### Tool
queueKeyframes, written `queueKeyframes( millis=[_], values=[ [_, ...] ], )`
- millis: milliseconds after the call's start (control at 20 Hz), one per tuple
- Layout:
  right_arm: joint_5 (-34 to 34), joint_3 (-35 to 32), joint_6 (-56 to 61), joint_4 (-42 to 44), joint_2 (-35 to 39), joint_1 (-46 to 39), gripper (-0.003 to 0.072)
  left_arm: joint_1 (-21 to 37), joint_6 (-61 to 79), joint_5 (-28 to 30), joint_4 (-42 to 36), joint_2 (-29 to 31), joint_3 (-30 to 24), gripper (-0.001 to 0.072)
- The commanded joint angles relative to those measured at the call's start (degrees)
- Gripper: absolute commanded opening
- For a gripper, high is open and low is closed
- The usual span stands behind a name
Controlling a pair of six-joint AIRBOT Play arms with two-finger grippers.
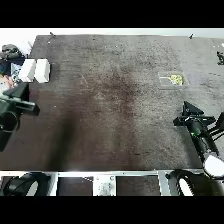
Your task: Fold the box and place the chain.
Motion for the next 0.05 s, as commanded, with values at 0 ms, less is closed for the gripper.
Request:
queueKeyframes(
  millis=[0],
  values=[
    [0.02,-0.02,0.02,0.0,0.04,0.02,0.0011,-0.22,-0.26,-3.41,0.02,2.99,-4.5,0.001]
  ],
)
